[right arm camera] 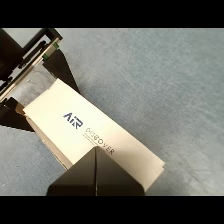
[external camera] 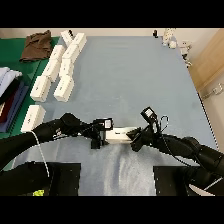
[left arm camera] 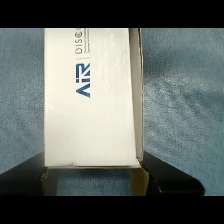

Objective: Fold the box.

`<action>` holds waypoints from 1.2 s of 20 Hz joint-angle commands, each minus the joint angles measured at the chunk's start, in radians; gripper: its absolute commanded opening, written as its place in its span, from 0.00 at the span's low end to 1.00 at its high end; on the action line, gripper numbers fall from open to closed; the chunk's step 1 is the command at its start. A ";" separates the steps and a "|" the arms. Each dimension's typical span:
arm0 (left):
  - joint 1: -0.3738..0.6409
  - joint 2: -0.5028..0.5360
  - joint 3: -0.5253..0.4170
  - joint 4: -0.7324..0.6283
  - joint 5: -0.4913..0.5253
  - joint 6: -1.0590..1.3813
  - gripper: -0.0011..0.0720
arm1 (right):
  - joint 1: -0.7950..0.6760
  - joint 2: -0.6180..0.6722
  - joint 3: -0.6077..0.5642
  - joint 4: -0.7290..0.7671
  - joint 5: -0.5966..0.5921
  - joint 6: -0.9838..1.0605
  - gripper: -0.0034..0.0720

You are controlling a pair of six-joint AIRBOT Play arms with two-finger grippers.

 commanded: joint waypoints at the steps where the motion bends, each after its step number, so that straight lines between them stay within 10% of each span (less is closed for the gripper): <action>1: 0.000 -0.001 0.000 0.000 0.000 0.000 0.64 | 0.000 -0.001 -0.011 -0.004 0.011 0.001 0.05; 14: 0.000 -0.001 0.000 0.000 0.000 0.000 0.64 | 0.002 0.132 0.020 -0.003 -0.022 -0.048 0.05; 24: 0.000 -0.001 0.000 0.000 0.000 0.000 0.64 | 0.174 -0.022 -0.006 -0.009 0.162 -0.104 0.05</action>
